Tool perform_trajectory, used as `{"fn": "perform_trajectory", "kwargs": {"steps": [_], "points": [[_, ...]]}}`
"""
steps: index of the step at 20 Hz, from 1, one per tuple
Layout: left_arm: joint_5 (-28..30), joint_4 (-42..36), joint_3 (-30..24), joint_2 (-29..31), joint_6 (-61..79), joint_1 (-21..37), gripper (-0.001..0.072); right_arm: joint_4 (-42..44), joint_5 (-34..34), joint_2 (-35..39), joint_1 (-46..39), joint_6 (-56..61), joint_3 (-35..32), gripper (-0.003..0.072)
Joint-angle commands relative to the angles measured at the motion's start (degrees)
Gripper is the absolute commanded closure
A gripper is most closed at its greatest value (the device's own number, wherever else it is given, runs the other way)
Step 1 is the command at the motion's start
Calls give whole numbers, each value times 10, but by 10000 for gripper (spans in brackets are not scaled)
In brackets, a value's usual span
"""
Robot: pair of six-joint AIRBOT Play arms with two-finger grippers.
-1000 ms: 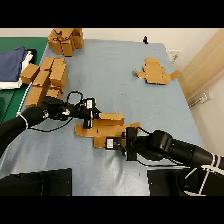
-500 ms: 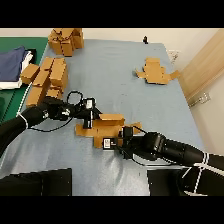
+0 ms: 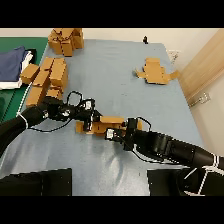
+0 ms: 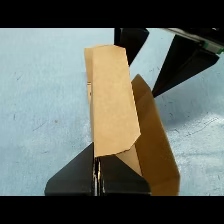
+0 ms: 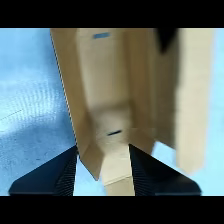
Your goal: Fold the box.
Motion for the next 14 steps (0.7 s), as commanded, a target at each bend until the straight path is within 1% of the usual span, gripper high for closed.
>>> {"fn": "perform_trajectory", "kwargs": {"steps": [1, 3, 5, 6, 7, 9, 10, 11, 14], "points": [[-9, 2, 0, 0, -4, 0, 689, -23, -10, 7, -1, 29, 0, 203], [-8, 2, 0, 0, -4, 0, 689, -24, -9, -2, -11, 29, 0, 198], [-8, 2, 0, 0, -4, 0, 689, -30, -7, -9, -24, 29, 0, 146], [-8, 2, 0, 0, -4, 0, 689, -28, 1, -10, -30, 29, 0, 144], [-8, 2, 0, 0, -4, 0, 689, -34, 10, -10, -30, 29, 1, 126], [-8, 2, 0, 0, -4, 0, 689, -38, 31, -11, -30, 29, 1, 125], [-8, 2, 0, 0, -4, 0, 689, -39, 30, -14, -30, 29, 1, 125], [-8, 2, 0, 0, -4, 0, 689, -39, 30, -20, -30, 29, 0, 94], [-8, 2, 0, 0, -4, 0, 689, -40, 31, -36, -32, 29, 1, 89]]}}
